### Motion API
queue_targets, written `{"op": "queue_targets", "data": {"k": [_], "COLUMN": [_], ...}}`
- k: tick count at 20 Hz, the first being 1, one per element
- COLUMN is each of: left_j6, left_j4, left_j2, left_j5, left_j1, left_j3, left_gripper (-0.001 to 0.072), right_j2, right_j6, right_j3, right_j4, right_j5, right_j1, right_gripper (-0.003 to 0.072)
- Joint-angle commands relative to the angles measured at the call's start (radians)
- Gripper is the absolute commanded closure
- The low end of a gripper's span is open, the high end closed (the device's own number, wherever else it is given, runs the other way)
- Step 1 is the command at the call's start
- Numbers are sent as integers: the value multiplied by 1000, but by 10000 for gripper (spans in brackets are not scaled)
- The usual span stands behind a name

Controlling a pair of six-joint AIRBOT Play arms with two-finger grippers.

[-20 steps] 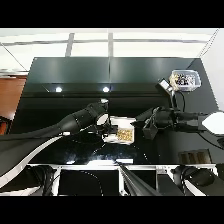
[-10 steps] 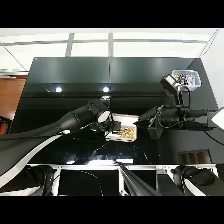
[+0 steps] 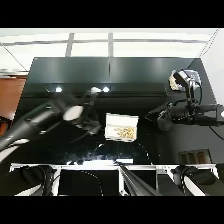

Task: Fold the box and place the chain.

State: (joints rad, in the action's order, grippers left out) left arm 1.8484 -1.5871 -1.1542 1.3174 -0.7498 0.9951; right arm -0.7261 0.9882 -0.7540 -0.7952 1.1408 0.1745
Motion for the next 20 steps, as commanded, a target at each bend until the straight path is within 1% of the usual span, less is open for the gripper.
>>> {"op": "queue_targets", "data": {"k": [1, 2, 3, 4, 5, 6, 7, 8, 10, 11, 12, 13, 15, 17, 20], "left_j6": [-119, -210, -362, -587, -863, -1148, -1398, -1604, -1953, -2039, -2062, -2066, -2107, -2229, -2250], "left_j4": [154, 319, 523, 715, 875, 970, 1002, 995, 919, 859, 859, 886, 939, 1014, 1107], "left_j2": [159, 170, 168, 161, 149, 134, 121, 111, 97, 82, 61, 27, -41, -85, -105], "left_j5": [-171, -283, -404, -473, -475, -431, -388, -367, -363, -388, -429, -447, -430, -398, -412], "left_j1": [243, 332, 407, 451, 472, 475, 463, 445, 393, 368, 357, 358, 358, 350, 351], "left_j3": [-227, -300, -372, -422, -448, -452, -452, -452, -450, -444, -445, -443, -436, -435, -435], "left_gripper": [118, 118, 118, 118, 118, 118, 88, -10, -5, -4, -4, -4, -5, -5, -4], "right_j2": [1, 1, 1, 1, 1, 1, 1, 0, 1, 0, 0, 0, 0, 0, 0], "right_j6": [0, 1, 1, 0, 0, 0, 0, 0, 0, 0, 0, -1, 0, 0, 0], "right_j3": [-1, -1, -1, -1, -1, -1, -1, -1, -1, 0, 0, 0, 0, 0, 0], "right_j4": [-72, -74, -74, -74, -73, -74, -74, -75, -87, -98, -100, -100, -100, -100, -100], "right_j5": [14, 8, 2, -2, -2, 1, 2, 1, 0, 1, 0, -3, -8, -7, -8], "right_j1": [-64, -76, -81, -81, -81, -81, -81, -81, -81, -81, -81, -81, -81, -81, -80], "right_gripper": [289, 289, 289, 289, 289, 289, 289, 289, 289, 289, 289, 289, 289, 289, 289]}}
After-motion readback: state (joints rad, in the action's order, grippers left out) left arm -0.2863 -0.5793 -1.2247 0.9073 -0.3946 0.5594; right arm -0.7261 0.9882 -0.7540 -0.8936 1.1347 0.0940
